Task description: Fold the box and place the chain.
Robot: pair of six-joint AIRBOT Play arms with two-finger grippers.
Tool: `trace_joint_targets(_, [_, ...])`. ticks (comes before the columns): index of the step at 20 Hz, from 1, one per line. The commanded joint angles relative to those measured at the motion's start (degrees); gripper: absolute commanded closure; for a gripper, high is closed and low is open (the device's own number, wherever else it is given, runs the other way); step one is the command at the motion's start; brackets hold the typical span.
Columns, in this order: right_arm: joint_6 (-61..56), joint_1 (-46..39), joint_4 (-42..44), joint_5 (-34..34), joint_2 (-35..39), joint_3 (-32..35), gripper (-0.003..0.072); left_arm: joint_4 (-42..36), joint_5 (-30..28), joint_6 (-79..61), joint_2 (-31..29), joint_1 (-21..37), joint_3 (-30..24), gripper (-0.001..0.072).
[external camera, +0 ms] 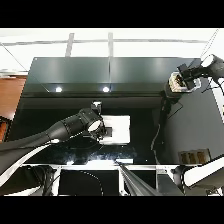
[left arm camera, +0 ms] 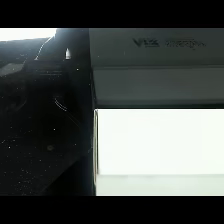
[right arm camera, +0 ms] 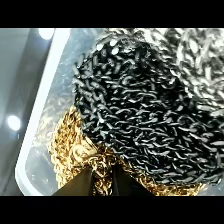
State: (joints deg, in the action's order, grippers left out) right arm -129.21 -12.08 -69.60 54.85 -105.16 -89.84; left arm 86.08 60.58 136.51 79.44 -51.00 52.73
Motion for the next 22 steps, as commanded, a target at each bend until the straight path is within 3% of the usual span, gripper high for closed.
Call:
trace_joint_targets(1, [7.0, -0.3, 3.6, 1.7, 0.8, -0.1, 0.0673, 0.0, -0.1, 0.0, 0.0, 0.0, 0.0, 0.0680])
trace_joint_targets(7, [20.0, -1.7, 5.3, 5.2, 10.1, -0.2, 0.0677, 0.0, -0.1, 0.0, 0.0, 0.0, 0.0, 0.0680])
trace_joint_targets(10, [27.6, -1.9, 7.0, 6.6, 18.7, -0.2, 0.0678, 0.0, -0.1, 0.0, 0.0, 0.0, 0.0, 0.0680])
trace_joint_targets(13, [34.4, -1.9, 14.3, 6.4, 28.5, -0.7, 0.0679, 0.0, -0.1, 0.0, 0.0, 0.0, 0.0, 0.0680])
trace_joint_targets(19, [36.2, -1.8, 17.5, 8.7, 40.0, -10.3, 0.0680, 0.0, -0.2, 0.0, 0.0, 0.0, 0.0, 0.0680])
trace_joint_targets(22, [38.3, -1.8, 20.7, 13.4, 43.2, -13.8, 0.0679, 0.0, -0.1, 0.0, 0.0, 0.0, 0.0, 0.0680])
